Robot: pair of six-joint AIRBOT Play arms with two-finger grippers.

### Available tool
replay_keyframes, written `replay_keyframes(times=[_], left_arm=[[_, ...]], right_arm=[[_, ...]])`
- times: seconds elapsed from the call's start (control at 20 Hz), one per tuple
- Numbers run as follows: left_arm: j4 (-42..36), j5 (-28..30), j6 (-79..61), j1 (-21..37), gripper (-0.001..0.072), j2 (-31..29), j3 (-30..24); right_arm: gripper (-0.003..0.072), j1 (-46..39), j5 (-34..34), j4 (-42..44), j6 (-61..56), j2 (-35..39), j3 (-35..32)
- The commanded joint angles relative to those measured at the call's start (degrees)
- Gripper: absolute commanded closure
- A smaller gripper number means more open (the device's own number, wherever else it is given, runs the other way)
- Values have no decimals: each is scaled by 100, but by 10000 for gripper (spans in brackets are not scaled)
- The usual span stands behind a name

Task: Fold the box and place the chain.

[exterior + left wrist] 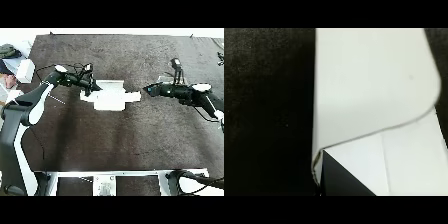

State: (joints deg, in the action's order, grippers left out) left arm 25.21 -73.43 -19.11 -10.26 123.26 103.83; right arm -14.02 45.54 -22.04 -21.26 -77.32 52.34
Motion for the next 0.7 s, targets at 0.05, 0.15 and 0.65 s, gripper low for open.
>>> replay_keyframes(times=[0.05,0.15,0.65], left_arm=[[57,297,-157,-4,704,2,-160],[85,393,-225,-4,704,2,-249],[175,509,-234,-4,698,2,-396]], right_arm=[[352,365,-238,-94,402,-181,-2],[350,468,-247,-109,573,-181,-2],[182,1012,-192,-907,1381,-188,2]])
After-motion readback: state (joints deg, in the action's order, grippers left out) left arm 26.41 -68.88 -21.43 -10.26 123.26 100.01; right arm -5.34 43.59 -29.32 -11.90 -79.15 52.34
